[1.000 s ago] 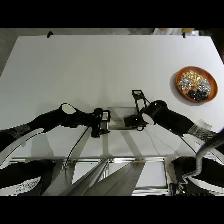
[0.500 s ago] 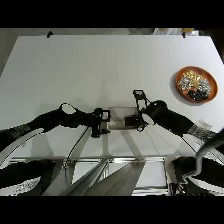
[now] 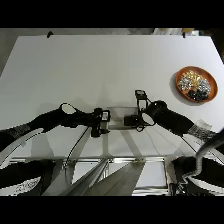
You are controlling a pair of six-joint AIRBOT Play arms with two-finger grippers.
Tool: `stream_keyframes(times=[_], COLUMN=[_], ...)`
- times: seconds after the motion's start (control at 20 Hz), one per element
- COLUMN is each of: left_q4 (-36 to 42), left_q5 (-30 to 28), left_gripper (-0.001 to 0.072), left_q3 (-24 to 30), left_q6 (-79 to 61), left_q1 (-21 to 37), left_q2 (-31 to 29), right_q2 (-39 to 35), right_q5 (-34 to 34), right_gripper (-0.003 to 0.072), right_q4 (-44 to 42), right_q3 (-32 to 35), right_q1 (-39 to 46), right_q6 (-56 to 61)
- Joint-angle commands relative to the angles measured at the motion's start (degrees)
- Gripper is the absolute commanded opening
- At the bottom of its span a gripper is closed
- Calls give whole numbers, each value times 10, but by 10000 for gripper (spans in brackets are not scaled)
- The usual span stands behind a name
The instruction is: Fold the box and place the chain.
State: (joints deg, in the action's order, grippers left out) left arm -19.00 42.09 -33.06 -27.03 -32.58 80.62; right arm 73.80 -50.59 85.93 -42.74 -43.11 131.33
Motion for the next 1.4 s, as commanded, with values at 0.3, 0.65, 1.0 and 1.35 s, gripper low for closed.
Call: stream_keyframes(times=[0.3, 0.65, 1.0, 1.35], left_q4=[2, 2, 2, 2], left_q5=[1, 1, 1, 1], left_gripper=[326, 326, 326, 326], left_q3=[0, 0, 0, 0], left_q6=[0, 0, 0, 0], left_q1=[0, 0, 0, 0], left_q2=[0, 0, 0, 0], right_q2=[0, -11, -88, -167], right_q5=[-10, -18, -92, -247], right_gripper=[43, 204, 344, 344], right_q4=[-4, -2, -2, 32], right_q3=[0, 0, -3, -135], right_q1=[0, 0, 0, 38], right_q6=[18, -50, -236, -419])
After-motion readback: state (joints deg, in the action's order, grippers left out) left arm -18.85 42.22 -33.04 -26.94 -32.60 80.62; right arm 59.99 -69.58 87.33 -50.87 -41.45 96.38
